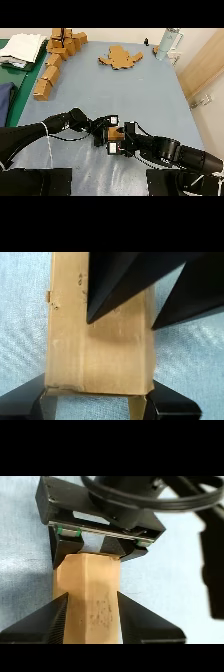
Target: Fold the box.
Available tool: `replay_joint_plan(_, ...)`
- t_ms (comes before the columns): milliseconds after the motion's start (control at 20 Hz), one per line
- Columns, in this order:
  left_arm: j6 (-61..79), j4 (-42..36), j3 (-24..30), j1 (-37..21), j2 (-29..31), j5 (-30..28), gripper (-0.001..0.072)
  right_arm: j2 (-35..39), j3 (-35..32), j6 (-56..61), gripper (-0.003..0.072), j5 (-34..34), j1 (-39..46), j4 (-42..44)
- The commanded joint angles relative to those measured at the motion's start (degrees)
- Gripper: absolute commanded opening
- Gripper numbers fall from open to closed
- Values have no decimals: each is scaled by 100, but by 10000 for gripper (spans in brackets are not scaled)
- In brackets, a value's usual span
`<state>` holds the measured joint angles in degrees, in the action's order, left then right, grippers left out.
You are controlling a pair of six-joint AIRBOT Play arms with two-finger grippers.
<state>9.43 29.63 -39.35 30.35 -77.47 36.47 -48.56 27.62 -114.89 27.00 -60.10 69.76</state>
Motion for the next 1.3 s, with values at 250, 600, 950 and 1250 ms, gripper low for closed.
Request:
replay_joint_plan(250, 0, 0, 2, -2, -4, 0, 404, -229, 4, 0, 486, -57, 2, 9)
replay_joint_plan(600, 0, 0, 2, -2, -4, 0, 404, -229, 7, 0, 329, -59, 13, -98)
replay_joint_plan(950, 0, 0, 2, -2, -4, -2, 404, -52, 79, 4, 284, -35, 13, -94)
replay_joint_plan(1250, 0, 0, 2, -2, -4, -2, 404, -52, 131, 7, 221, 52, 13, -98)
